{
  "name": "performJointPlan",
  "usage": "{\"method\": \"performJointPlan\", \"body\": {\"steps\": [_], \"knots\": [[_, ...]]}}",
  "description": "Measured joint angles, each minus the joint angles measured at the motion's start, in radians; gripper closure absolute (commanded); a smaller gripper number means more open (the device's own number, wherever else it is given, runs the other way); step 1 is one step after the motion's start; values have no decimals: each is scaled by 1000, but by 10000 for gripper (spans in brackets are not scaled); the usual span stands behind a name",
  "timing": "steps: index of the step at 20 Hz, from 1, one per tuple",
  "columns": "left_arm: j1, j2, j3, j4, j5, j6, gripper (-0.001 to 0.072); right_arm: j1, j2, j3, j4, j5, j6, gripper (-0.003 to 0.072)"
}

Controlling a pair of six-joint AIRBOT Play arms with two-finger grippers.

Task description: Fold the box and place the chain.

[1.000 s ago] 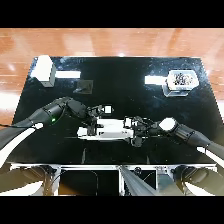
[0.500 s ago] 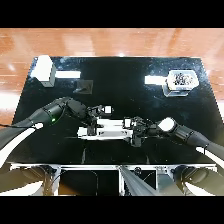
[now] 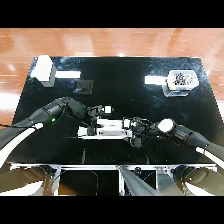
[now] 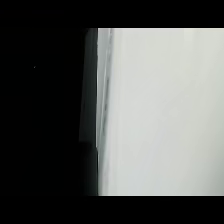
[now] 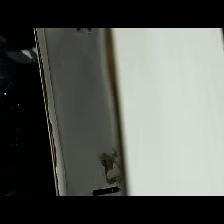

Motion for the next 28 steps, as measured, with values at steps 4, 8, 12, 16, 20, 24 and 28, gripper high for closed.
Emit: {"method": "performJointPlan", "body": {"steps": [4, 8, 12, 16, 20, 24, 28], "knots": [[0, 0, 0, 0, 0, 0, 689, 0, 0, 0, 2, -4, 2, 138], [0, 0, 0, -1, 0, 0, 690, 0, 0, 0, 2, -6, 4, 138], [0, 0, 0, -2, 5, -1, 688, -1, 0, 0, 3, -6, 4, 138], [0, 0, 0, -2, 14, -37, 504, -1, 0, 0, 6, -7, 4, 138], [0, 0, 0, -3, 15, -61, 253, -2, 0, 1, 9, -11, 5, 139], [0, 0, 0, -4, 16, -69, 214, -2, 0, 1, 8, -10, 5, 138], [0, 7, 3, -2, 29, -92, 206, -2, 0, 1, 8, -6, 5, 139]]}}
